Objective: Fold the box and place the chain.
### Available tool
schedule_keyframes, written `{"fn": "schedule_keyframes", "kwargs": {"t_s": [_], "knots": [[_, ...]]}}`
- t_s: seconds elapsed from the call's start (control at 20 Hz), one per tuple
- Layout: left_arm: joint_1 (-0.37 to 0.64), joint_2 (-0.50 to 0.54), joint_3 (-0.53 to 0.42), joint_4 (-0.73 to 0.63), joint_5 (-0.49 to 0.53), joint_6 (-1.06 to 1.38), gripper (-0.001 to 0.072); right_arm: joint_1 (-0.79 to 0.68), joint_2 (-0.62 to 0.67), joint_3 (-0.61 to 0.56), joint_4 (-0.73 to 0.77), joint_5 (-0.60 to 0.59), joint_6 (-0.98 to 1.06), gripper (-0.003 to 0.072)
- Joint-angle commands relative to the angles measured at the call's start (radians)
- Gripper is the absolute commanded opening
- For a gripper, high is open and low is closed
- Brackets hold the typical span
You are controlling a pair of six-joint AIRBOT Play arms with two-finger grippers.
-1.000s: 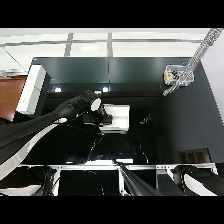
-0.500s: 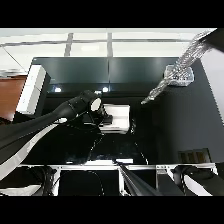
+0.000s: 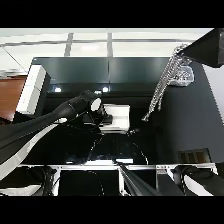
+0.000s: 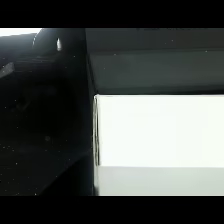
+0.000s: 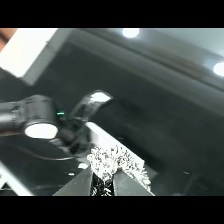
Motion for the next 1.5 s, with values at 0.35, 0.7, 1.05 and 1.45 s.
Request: {"fn": "schedule_keyframes", "kwargs": {"t_s": [0.35, 0.7, 1.05, 1.45], "knots": [[0.0, 0.0, 0.0, 0.0, 0.001, 0.0, 0.0028, 0.124, -0.053, -0.002, 0.127, -0.043, -0.002, 0.0018], [0.0, 0.0, 0.0, 0.0, 0.001, 0.0, 0.0029, 0.153, -0.125, -0.004, 0.121, -0.047, -0.002, 0.0018], [0.0, 0.0, 0.0, 0.0, 0.001, 0.0, 0.0028, 0.218, -0.134, -0.156, 0.104, -0.093, -0.002, 0.0018], [0.0, 0.0, 0.0, 0.0, 0.001, 0.0, 0.0028, 0.215, -0.134, -0.163, 0.114, -0.112, -0.004, 0.0018]]}}
